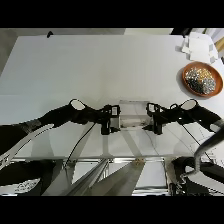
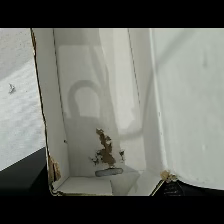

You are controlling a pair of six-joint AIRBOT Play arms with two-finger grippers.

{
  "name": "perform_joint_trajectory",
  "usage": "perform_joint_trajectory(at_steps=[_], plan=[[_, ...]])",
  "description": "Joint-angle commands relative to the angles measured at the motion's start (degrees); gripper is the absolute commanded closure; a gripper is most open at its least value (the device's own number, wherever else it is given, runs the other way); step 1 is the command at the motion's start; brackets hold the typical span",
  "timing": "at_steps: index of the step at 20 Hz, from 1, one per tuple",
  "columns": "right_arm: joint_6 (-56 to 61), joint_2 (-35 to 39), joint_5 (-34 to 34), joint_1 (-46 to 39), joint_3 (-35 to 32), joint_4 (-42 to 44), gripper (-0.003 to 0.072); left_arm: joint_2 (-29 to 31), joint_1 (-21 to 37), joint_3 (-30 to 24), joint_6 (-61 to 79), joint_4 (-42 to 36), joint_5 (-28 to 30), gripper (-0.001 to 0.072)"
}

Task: Fold the box and place the chain.

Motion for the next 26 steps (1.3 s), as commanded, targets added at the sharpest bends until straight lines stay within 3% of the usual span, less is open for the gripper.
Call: perform_joint_trajectory(at_steps=[1,20,23,26], plan=[[0.04,0.04,0.00,-0.02,0.04,0.02,0.0312,-0.96,-0.74,-0.04,-0.59,-0.87,1.27,0.0006],[0.04,0.04,0.00,-0.04,0.04,0.02,0.0312,-1.64,-2.16,-0.09,0.26,-1.27,5.75,0.0032],[0.04,0.04,0.00,-0.02,0.04,0.02,0.0312,-1.64,-2.21,-0.09,0.31,-1.27,5.86,0.0224],[0.04,0.04,0.00,-0.02,0.04,0.02,0.0312,-1.64,-2.21,-0.09,0.31,-1.27,5.86,0.0591]])
